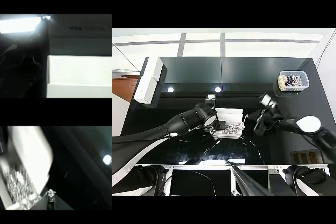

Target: Fold the box and place the chain.

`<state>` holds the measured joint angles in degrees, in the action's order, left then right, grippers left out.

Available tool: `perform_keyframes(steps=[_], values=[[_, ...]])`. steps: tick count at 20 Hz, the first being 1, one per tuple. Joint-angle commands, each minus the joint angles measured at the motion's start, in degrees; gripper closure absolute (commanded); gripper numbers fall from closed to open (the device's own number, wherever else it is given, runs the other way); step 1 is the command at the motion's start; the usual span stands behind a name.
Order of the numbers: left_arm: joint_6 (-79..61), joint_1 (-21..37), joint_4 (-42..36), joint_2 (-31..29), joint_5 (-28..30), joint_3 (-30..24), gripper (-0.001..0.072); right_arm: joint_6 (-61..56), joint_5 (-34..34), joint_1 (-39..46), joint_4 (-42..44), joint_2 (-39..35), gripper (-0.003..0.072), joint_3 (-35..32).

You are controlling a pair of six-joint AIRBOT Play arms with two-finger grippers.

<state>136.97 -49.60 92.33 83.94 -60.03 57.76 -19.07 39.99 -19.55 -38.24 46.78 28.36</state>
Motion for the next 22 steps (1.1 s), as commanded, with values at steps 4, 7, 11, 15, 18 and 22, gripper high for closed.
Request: perform_keyframes(steps=[4,7,11,15,18,22], values=[[-0.02,0.0,-0.02,0.04,-0.02,0.07,0.0679,-7.72,8.98,1.92,2.21,-6.21,0.0652,12.2],[-0.02,0.0,0.0,0.04,0.0,0.07,0.068,-7.76,9.55,1.92,4.63,-6.21,0.0651,14.8],[-0.02,0.0,-0.02,0.04,0.0,0.07,0.068,-12.61,16.33,1.9,4.87,-4.26,0.0651,14.67],[-0.02,0.02,0.0,0.04,-0.02,0.07,0.068,-14.34,18.47,-0.15,4.92,0.37,0.0324,13.73],[-0.02,0.02,0.0,0.04,-0.24,0.07,0.068,-14.45,17.86,1.31,2.82,0.33,0.0134,14.05],[0.15,-0.07,-0.31,0.04,-0.9,0.55,0.068,-19.39,19.61,10.14,0.09,-0.31,0.0154,16.11]])
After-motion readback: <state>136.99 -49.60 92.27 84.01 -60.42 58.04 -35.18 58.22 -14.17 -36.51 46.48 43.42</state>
